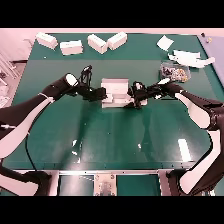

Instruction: Fold the box and place the chain.

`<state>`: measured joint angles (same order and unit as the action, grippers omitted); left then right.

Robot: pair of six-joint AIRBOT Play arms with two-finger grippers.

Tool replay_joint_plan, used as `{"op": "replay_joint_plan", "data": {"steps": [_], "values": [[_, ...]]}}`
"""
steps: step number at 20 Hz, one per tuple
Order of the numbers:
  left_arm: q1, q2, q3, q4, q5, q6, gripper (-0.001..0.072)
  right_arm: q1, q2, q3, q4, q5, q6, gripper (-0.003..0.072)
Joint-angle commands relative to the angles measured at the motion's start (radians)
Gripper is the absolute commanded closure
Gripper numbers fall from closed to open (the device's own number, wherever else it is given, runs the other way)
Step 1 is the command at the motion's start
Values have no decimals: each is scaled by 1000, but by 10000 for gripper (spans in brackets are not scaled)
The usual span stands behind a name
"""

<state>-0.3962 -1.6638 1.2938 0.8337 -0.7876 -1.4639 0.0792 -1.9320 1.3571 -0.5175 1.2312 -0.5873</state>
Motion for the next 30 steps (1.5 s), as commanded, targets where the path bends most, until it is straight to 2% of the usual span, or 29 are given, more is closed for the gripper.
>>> {"op": "replay_joint_plan", "data": {"steps": [1, 9, 13, 18, 24, 30], "values": [[-19, 0, 0, 93, 18, -85, 294, 0, 1, 0, 1, 0, 0, 109], [-23, 0, 1, 148, 16, -152, 295, 0, 1, 0, 1, 0, 0, 109], [-54, -4, 63, 316, -23, -292, 294, 0, 1, 0, 1, 0, 0, 109], [-63, -8, 78, 331, -40, -341, 295, 0, 1, 0, 1, 0, 0, 109], [-85, -105, 227, 383, -206, -423, 294, 0, 1, 0, 1, 0, 0, 109], [-85, -173, 335, 431, -316, -479, 294, 0, 1, -1, 1, 0, 0, 109]]}}
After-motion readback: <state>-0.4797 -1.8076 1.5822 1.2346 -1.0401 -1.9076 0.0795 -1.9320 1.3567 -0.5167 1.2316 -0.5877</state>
